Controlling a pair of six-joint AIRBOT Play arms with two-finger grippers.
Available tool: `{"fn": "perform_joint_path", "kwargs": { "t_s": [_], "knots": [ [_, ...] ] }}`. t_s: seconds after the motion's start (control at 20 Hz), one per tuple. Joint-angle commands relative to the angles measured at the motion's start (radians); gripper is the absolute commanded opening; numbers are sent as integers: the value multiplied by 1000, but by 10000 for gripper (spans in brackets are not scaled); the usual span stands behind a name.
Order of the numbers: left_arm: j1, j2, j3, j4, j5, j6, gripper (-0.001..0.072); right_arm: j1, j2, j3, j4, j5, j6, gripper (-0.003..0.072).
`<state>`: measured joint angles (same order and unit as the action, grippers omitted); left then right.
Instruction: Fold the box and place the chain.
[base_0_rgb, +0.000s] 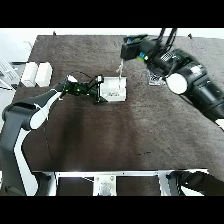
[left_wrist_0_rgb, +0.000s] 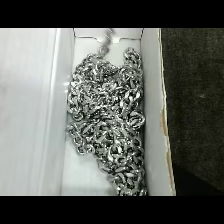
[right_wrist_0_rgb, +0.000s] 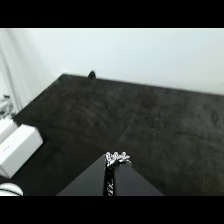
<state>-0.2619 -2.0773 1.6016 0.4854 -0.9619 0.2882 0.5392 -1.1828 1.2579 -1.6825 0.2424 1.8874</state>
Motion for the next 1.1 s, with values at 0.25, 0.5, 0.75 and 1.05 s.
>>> {"fn": "perform_joint_path", "kwargs": {
  "t_s": [0.25,0.5,0.75,1.05],
  "knots": [
    [1,-1,0,0,0,0,415,30,-229,-144,35,-26,47,10],
    [1,-1,0,0,1,0,415,31,-418,-162,78,-67,48,35],
    [1,-1,0,0,0,0,415,4,-362,-114,74,-67,38,486],
    [1,-1,0,0,1,0,415,-59,-43,-107,66,20,-192,218]
  ]
}}
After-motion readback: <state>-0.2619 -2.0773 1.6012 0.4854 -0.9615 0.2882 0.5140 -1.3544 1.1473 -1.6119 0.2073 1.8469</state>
